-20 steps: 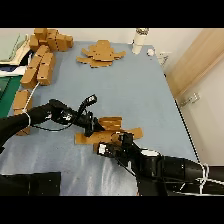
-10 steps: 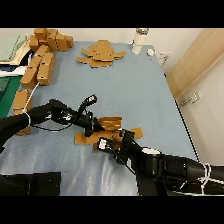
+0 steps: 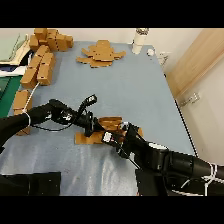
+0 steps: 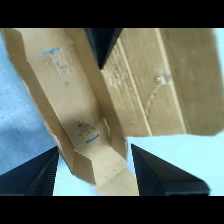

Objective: Fold the box.

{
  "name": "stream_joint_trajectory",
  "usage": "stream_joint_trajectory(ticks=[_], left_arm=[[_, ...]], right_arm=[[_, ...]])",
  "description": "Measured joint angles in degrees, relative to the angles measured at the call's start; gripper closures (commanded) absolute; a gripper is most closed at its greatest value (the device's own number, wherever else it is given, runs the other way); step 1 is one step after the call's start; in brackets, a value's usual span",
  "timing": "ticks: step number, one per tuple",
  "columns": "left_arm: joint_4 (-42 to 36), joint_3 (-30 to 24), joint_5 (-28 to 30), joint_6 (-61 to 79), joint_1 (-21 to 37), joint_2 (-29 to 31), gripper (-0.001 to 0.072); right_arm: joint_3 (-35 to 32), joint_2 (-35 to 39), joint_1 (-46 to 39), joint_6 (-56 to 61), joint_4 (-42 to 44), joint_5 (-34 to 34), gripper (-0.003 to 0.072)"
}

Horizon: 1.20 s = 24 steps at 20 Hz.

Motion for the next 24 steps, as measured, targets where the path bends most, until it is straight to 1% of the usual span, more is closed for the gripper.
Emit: stream_joint_trajectory(ticks=[4, 7, 10, 12, 15, 17, 20, 24], left_arm=[[0.00, 0.00, 0.00, 0.00, 0.00, 0.00, 0.0698], [0.00, 0.00, 0.00, 0.00, 0.00, 0.00, 0.0698], [0.00, 0.00, 0.00, 0.00, 0.00, 0.00, 0.0698], [-0.02, 0.00, 0.00, 0.00, 0.00, 0.00, 0.0698], [0.00, 0.00, 0.00, 0.00, 0.00, 0.00, 0.0698], [0.00, 0.00, 0.00, 0.00, 0.00, 0.00, 0.0698], [0.00, 0.00, 0.00, 0.00, 0.00, 0.00, 0.0698], [0.02, 0.00, -0.09, 0.00, 0.00, 0.00, 0.0698]], right_arm=[[-1.57, 1.57, -3.21, -3.63, 1.11, 2.29, -0.0032], [-2.05, 1.97, -8.85, -12.31, 7.37, 5.90, -0.0033], [-2.25, 2.01, -16.31, -27.50, 18.64, 10.05, -0.0033], [-2.23, 1.42, -21.59, -41.11, 28.98, 11.78, -0.0033], [-1.77, -1.22, -28.72, -61.31, 45.77, 12.41, -0.0033], [-0.90, -4.15, -32.04, -70.82, 54.03, 11.21, -0.0033], [0.74, -8.96, -34.86, -78.93, 61.11, 9.07, -0.0033], [2.03, -13.60, -36.17, -83.47, 65.31, 7.26, -0.0032]])
